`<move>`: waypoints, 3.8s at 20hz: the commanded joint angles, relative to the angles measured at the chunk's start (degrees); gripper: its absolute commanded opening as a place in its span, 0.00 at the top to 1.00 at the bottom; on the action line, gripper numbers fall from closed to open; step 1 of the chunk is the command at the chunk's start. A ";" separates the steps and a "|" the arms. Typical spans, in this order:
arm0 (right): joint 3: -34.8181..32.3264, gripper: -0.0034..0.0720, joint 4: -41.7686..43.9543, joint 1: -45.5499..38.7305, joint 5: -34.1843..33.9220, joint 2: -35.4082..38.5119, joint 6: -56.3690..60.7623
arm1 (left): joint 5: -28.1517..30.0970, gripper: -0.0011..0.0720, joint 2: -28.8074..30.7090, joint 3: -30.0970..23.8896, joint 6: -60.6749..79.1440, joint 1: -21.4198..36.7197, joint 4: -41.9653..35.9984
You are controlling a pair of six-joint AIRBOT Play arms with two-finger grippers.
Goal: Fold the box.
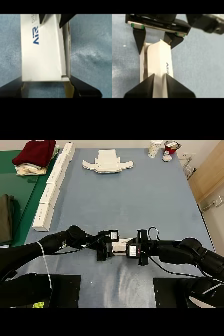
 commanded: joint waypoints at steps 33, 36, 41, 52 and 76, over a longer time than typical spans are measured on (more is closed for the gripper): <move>-12.94 0.92 18.97 3.52 20.70 14.25 42.84 | 0.04 0.27 0.04 -0.02 -0.04 0.00 0.02; -17.81 0.92 18.60 5.55 26.34 14.16 46.01 | 0.04 0.27 0.04 -0.02 -0.04 0.00 0.02; -19.67 0.92 18.16 5.55 26.47 11.82 45.97 | 0.04 0.27 0.04 -0.02 -0.04 0.00 0.02; -19.98 0.92 17.99 5.55 24.50 6.05 45.97 | 0.04 0.27 0.04 -0.02 -0.04 0.00 0.02; 2.25 0.92 -2.19 -12.24 0.96 1.90 50.07 | 0.04 0.27 0.04 -0.02 -0.04 0.00 0.02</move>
